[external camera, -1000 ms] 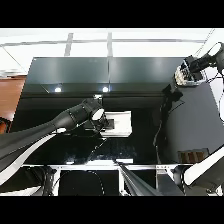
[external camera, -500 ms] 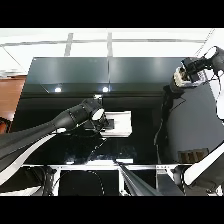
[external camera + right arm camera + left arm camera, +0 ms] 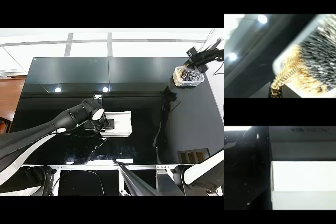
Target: Fold the box and place the chain.
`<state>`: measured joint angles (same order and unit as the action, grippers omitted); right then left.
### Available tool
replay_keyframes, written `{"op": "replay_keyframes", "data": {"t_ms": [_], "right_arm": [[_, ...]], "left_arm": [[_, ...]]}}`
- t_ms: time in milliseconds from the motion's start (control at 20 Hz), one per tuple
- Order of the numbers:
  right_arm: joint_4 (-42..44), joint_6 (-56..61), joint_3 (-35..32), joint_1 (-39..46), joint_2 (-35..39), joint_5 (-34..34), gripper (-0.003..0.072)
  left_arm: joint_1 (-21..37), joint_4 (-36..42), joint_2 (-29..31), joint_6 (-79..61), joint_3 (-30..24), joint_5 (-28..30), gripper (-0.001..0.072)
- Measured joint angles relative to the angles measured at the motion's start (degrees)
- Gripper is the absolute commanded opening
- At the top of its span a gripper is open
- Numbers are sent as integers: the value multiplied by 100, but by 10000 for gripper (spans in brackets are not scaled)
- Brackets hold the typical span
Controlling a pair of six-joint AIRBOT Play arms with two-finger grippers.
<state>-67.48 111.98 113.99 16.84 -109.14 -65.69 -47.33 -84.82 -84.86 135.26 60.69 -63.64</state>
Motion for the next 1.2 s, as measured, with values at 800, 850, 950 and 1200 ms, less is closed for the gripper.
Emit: {"op": "replay_keyframes", "data": {"t_ms": [800, 850, 950, 1200], "right_arm": [[896, -2345, 223, 122, 3296, 612, 9], [918, -2415, 227, 122, 3427, 667, 9], [1143, -2594, 227, 122, 3674, 881, 9], [2378, -3084, 396, 122, 4015, 1296, 9]], "left_arm": [[0, 0, -4, 0, 0, 11, 30], [0, 0, -4, 2, 0, 11, 30], [0, 0, -4, 2, 0, 9, 30], [0, 2, -4, 0, 0, 11, 30]]}}
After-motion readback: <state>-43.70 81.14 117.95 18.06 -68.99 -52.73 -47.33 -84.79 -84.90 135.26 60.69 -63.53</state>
